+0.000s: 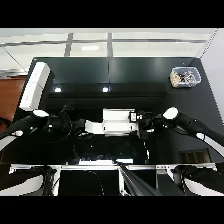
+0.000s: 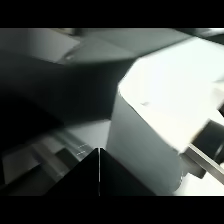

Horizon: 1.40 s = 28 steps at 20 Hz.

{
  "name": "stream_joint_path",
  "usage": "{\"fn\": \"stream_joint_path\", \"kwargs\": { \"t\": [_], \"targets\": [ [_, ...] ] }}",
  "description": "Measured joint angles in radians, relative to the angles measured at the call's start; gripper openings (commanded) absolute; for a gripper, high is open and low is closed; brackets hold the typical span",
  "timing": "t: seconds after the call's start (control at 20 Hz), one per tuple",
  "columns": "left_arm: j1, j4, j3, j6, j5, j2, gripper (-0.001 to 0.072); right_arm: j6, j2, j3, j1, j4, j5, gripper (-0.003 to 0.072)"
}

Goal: Fold the box and place the chain.

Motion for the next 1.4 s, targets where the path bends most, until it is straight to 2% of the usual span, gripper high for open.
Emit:
{"fn": "stream_joint_path", "kwargs": {
  "t": [0.05,0.1,0.15,0.5,0.6,0.75,0.8,0.85,1.05,1.4],
  "targets": [
    [-0.016,-0.015,0.012,0.02,-0.009,-0.004,0.0206,0.0,0.0,0.0,0.0,0.0,0.0,0.0011],
    [-0.028,-0.027,0.026,0.037,-0.023,-0.008,0.0461,0.0,0.0,0.0,0.0,0.0,0.0,0.0011],
    [-0.036,-0.039,0.04,0.049,-0.026,-0.01,0.0623,0.0,0.0,0.0,0.0,0.0,0.0,0.0011],
    [-0.079,-0.057,0.128,0.054,-0.077,-0.015,0.0607,0.0,0.0,0.0,0.0,0.0,0.0,0.0011],
    [-0.119,-0.016,0.167,-0.003,-0.077,-0.015,0.0475,0.0,0.0,0.0,0.0,0.0,0.0,0.0011],
    [-0.201,0.104,0.232,-0.143,-0.037,-0.015,0.0456,0.0,0.0,0.0,0.0,0.0,0.0,0.0011],
    [-0.226,0.142,0.251,-0.188,-0.018,-0.015,0.0374,0.0,0.0,0.0,0.0,0.0,0.0,0.0011],
    [-0.25,0.177,0.269,-0.231,-0.004,-0.015,0.0336,0.0,0.0,0.0,0.0,0.0,0.0,0.0011],
    [-0.309,0.293,0.317,-0.373,0.043,-0.016,0.0336,0.0,0.0,0.0,0.0,0.0,0.0,0.0011],
    [-0.39,0.426,0.347,-0.57,0.105,-0.015,0.0336,0.0,0.0,0.0,0.0,0.0,0.0,0.0011]
  ]
}}
